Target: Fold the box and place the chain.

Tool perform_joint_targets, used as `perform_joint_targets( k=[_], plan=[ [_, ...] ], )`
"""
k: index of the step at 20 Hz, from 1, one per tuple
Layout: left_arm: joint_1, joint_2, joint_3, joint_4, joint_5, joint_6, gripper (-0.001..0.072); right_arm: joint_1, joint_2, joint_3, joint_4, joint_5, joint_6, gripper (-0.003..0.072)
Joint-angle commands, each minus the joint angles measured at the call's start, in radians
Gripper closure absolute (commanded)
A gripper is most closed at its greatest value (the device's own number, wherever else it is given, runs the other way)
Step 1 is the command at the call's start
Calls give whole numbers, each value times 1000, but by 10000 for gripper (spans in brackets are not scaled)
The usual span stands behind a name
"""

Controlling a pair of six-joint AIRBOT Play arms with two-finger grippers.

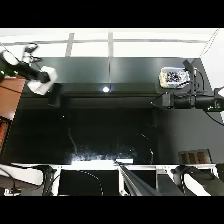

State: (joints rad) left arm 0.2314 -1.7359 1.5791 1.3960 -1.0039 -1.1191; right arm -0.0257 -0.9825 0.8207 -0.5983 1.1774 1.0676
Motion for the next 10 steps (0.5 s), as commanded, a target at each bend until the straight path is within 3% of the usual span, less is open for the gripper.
perform_joint_targets(
  k=[1, 5, 7, 8, 9, 10],
  plan=[
    [113, -213, 305, -22, -55, -131, 415, 28, 1, 0, -1, -6, 2, 671],
    [93, -372, 459, -14, -23, -130, 413, 53, 1, 1, -1, -17, 3, 671],
    [92, -410, 467, -13, -12, -146, 402, 55, 1, 1, 2, -19, 10, 671],
    [89, -422, 467, -18, -11, -160, 238, 55, 1, 1, 2, -25, 10, 671],
    [85, -423, 467, -18, -29, -171, 7, 55, 1, 1, 2, -31, 10, 671],
    [80, -414, 483, 7, -64, -165, -3, 55, 1, 1, 3, -34, 12, 671]
  ],
)
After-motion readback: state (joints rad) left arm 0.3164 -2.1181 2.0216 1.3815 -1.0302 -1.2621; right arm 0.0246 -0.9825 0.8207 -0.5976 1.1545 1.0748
